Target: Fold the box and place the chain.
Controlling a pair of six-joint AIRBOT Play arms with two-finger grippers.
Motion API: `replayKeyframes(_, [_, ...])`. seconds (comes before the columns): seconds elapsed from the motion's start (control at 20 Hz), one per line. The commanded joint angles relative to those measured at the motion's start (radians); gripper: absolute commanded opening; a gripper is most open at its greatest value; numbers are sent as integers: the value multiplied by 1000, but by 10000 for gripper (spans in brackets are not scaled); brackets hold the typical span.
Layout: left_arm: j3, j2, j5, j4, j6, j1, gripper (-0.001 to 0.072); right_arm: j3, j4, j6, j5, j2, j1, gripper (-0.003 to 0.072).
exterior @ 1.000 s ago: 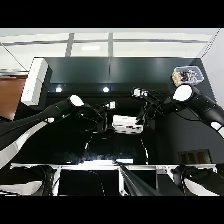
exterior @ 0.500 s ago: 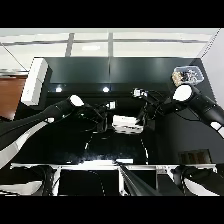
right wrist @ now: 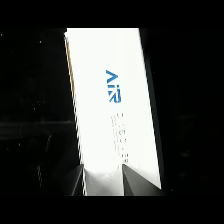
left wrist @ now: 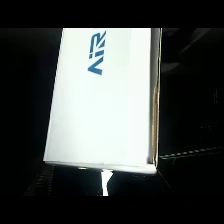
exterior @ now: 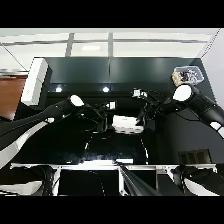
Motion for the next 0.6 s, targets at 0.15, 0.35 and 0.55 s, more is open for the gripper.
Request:
replayKeyframes(0.15, [1, -1, 0, 0, 0, 0, 395, 0, 7, 3, -11, 0, 1, 316])
replayKeyframes(0.35, [1, -1, 0, 0, 0, 0, 396, 0, 7, 7, -10, 0, 1, 315])
replayKeyframes(0.55, [1, -1, 0, 0, 0, 0, 396, -7, -22, 7, -18, -1, 1, 315])
